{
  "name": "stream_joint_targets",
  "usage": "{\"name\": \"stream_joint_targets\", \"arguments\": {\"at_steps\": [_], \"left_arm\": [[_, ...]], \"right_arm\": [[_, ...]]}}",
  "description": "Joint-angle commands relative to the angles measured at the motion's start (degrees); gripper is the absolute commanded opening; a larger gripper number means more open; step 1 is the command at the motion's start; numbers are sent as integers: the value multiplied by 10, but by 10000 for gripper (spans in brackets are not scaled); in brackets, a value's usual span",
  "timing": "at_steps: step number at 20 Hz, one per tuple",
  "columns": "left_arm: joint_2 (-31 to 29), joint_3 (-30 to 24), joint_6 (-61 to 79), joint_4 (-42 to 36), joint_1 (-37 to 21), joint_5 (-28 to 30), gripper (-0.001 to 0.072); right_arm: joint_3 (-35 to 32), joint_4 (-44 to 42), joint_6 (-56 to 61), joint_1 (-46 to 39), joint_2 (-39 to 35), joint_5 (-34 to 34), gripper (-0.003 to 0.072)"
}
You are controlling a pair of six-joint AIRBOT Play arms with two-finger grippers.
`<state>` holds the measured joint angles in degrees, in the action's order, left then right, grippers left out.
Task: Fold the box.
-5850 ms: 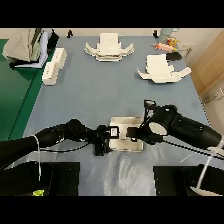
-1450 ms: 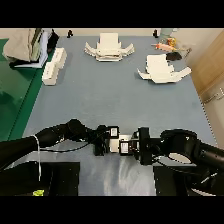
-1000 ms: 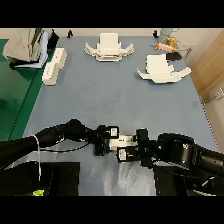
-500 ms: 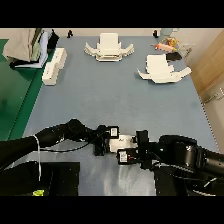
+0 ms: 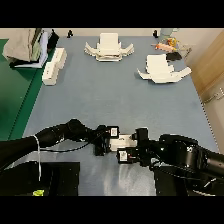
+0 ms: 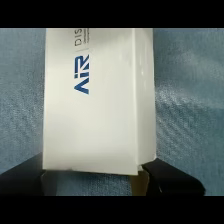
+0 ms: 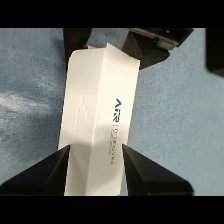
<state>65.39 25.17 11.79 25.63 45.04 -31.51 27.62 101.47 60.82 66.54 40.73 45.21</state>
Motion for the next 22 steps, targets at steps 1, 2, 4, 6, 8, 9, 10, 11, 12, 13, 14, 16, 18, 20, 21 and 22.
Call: {"name": "stream_joint_targets", "arguments": {"at_steps": [1,2,4,6,8,9,10,11,12,13,14,16,18,20,21,22], "left_arm": [[0,0,2,1,0,0,517],[0,0,2,1,0,0,517],[0,0,2,1,0,0,517],[0,0,2,1,0,0,517],[0,0,2,1,0,0,517],[0,0,2,1,0,0,517],[0,0,2,1,0,0,517],[0,0,2,1,0,0,517],[0,0,2,1,0,0,517],[0,0,2,1,0,0,517],[0,0,2,1,0,0,517],[0,0,2,1,0,0,517],[0,0,2,1,0,0,517],[0,0,2,1,0,0,517],[0,0,2,1,0,0,517],[0,0,2,1,0,0,517]], "right_arm": [[1,34,18,0,1,-7,518],[1,37,18,0,1,-7,518],[5,38,18,0,-4,-7,517],[13,38,17,0,-6,-7,517],[14,38,17,0,-6,-7,517],[14,38,17,0,-6,-7,517],[14,38,18,0,-6,-7,517],[14,39,17,0,-6,-7,517],[14,40,17,0,-6,-7,517],[14,42,18,0,-6,-7,517],[14,42,18,0,-6,-7,515],[14,42,18,0,-5,-7,506],[14,35,17,0,-4,-7,431],[14,21,17,0,0,-8,402],[14,12,17,0,2,-8,402],[14,7,17,0,5,-9,402]]}}
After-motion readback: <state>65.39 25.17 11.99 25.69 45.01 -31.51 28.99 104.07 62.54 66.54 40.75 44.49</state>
